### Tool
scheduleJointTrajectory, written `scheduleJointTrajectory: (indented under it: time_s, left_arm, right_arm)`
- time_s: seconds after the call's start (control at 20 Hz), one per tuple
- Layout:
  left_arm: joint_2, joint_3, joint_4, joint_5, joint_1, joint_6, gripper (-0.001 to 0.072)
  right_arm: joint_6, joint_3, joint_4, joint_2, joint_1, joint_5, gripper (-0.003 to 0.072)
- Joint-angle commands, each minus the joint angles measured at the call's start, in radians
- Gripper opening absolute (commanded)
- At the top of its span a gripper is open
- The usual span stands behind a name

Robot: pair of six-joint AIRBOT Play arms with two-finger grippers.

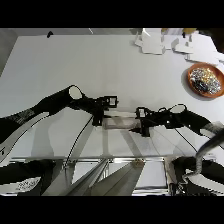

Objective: Fold the box and place the chain.

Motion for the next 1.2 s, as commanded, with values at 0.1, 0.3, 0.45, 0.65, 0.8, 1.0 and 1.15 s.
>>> scheduleJointTrajectory:
  time_s: [0.1,0.3,0.45,0.65,0.8,1.0,1.15]
  left_arm:
    - [0.001,0.001,0.000,0.001,0.000,0.000,0.0011]
    - [0.001,0.001,0.000,0.001,0.000,0.000,0.0011]
    - [0.001,0.001,0.000,0.001,0.000,0.000,0.0011]
    - [0.001,0.001,0.000,0.001,0.000,0.000,0.0011]
    - [0.001,0.001,0.000,0.001,0.000,0.000,0.0011]
    - [0.001,0.001,0.000,0.001,0.000,0.000,0.0011]
    - [0.001,0.001,0.000,0.001,0.000,0.000,0.0011]
  right_arm:
    - [0.003,-0.001,-0.026,-0.001,0.001,-0.015,0.0590]
    - [0.003,-0.001,-0.014,-0.001,0.001,-0.015,0.0601]
    - [0.003,-0.001,0.001,-0.004,0.002,-0.015,0.0590]
    - [0.002,-0.001,-0.001,-0.006,0.002,-0.033,0.0512]
    - [0.003,-0.001,-0.028,-0.006,0.002,-0.037,0.0410]
    - [0.007,-0.001,-0.031,-0.006,0.002,-0.036,0.0298]
    - [0.006,-0.001,-0.030,-0.006,0.002,-0.035,0.0300]
